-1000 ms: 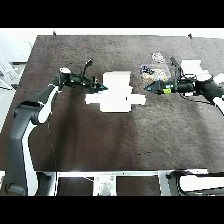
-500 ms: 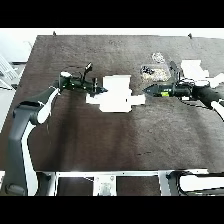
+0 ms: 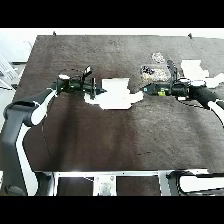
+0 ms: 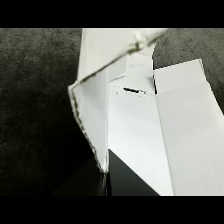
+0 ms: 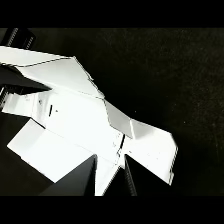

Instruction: Fold the box and place the chain.

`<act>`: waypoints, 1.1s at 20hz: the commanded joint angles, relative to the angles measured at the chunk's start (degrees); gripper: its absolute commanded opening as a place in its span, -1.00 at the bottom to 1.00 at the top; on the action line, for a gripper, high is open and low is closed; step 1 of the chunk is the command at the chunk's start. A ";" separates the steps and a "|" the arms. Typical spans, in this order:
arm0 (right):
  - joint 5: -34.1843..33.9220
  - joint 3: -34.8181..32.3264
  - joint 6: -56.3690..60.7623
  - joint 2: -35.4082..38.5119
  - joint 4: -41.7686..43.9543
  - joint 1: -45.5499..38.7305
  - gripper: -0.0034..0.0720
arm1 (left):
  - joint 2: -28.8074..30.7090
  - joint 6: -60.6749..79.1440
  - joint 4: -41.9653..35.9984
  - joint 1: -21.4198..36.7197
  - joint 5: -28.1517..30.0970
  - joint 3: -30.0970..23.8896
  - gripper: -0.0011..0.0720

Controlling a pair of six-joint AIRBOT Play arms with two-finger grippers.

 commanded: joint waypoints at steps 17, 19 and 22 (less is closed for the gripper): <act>-0.72 -0.02 -0.35 0.02 0.79 0.37 -0.31 | -2.03 3.91 -0.48 0.04 1.79 -0.92 -0.92; -0.70 -0.02 -0.74 0.09 0.81 0.37 -0.31 | -2.03 3.91 -0.50 0.04 2.05 -0.92 -0.92; -0.68 -0.02 -1.68 0.83 1.46 0.37 -0.31 | -2.03 3.89 -0.42 0.04 1.51 -0.92 -0.92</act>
